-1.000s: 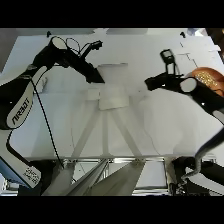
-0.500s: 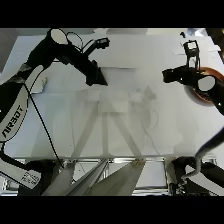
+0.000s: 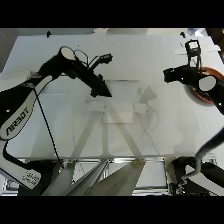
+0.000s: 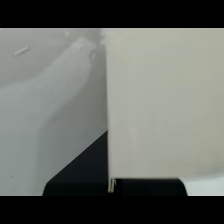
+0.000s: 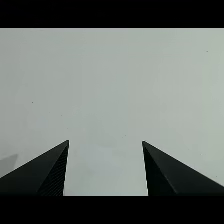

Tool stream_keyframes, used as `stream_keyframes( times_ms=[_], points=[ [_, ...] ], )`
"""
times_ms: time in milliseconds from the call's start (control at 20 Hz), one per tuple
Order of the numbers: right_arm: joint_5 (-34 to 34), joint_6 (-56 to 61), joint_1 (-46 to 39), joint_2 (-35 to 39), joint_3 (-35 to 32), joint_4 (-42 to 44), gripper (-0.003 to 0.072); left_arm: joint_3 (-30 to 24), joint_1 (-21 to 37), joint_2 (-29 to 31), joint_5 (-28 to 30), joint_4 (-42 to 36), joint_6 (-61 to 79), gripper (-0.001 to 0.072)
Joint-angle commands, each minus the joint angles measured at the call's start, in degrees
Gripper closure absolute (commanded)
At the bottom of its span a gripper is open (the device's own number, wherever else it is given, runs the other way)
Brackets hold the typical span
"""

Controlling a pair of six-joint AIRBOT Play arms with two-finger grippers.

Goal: Fold the box and place the chain.

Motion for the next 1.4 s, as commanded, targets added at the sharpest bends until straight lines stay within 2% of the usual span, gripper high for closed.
stream_keyframes(
  times_ms=[0,200,550,800,1050,1150,1350],
  points=[
    [0.0,0.0,0.0,0.0,0.0,0.0,0.0178,-1.9,0.8,-4.8,3.3,-0.7,1.5,0.0709],
    [0.0,0.0,0.0,0.0,0.0,0.0,0.0178,-1.9,0.8,-6.2,9.0,-0.7,6.2,0.0709],
    [0.0,0.0,0.0,0.0,0.0,0.0,0.0178,-1.9,1.0,-6.2,10.7,-1.4,17.0,0.071],
    [0.0,0.0,0.0,0.0,0.0,0.0,0.0178,-1.9,1.9,-6.1,10.1,-5.8,22.2,0.071],
    [0.0,0.0,0.0,0.0,0.0,0.0,0.0178,-1.8,1.9,-5.8,8.7,-4.6,22.2,0.0711],
    [0.0,0.0,0.0,0.0,0.0,0.0,0.0178,-1.8,1.9,-5.2,8.5,-1.8,22.2,0.0712],
    [0.0,0.0,0.0,0.0,0.0,0.0,0.0178,-1.7,2.2,-3.3,11.1,1.2,22.2,0.0712]
  ],
)
